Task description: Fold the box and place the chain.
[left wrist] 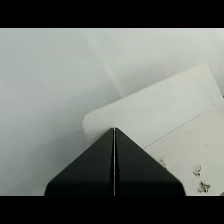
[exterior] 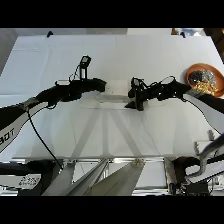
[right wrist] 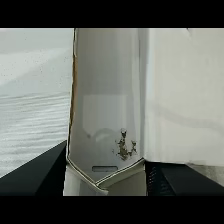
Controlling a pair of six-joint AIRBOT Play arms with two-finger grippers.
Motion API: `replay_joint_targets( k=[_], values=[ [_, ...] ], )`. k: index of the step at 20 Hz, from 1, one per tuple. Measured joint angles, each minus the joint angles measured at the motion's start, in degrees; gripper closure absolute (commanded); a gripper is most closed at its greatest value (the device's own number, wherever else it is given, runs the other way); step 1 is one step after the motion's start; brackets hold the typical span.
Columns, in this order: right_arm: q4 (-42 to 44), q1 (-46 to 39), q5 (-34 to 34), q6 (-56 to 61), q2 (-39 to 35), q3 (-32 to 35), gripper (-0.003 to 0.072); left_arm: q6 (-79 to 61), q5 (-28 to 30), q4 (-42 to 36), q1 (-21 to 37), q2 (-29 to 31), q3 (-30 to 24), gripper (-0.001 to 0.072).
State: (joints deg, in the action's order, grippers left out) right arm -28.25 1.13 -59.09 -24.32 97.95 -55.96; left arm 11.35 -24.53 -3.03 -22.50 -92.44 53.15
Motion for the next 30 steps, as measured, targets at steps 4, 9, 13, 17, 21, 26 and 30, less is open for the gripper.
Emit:
replay_joint_targets(
  k=[4, 9, 13, 17, 21, 26, 30],
  values=[
    [-0.02, 0.02, -0.02, -0.11, 0.00, 0.00, 0.0444, 7.08, 1.16, 3.08, -0.33, -0.24, 0.00, 0.0703],
    [-0.07, 0.02, -0.04, -0.13, 0.00, 0.00, 0.0444, 14.47, -1.68, 9.29, -0.35, -0.28, 0.00, 0.0704],
    [-0.09, 0.02, -0.11, -0.22, 0.00, 0.00, 0.0444, 21.07, -3.96, 15.13, 0.72, -0.20, 0.00, 0.0702],
    [-0.09, 0.02, -0.11, -0.20, 0.00, 0.00, 0.0444, 23.69, -7.98, 17.05, 3.23, 2.56, 0.00, 0.0702],
    [-0.09, 0.02, -0.11, -0.20, 0.00, 0.00, 0.0444, 24.44, -12.33, 17.88, 7.65, 8.63, 0.00, 0.0701],
    [-0.07, 0.02, -0.11, -0.17, 0.00, 0.00, 0.0444, 19.67, -20.96, 23.98, 14.97, 15.39, 0.00, 0.0694],
    [-0.07, 0.02, -0.09, -0.15, 0.00, 0.00, 0.0444, 5.73, -28.13, 38.34, 17.49, 17.05, 0.00, 0.0408]
  ],
)
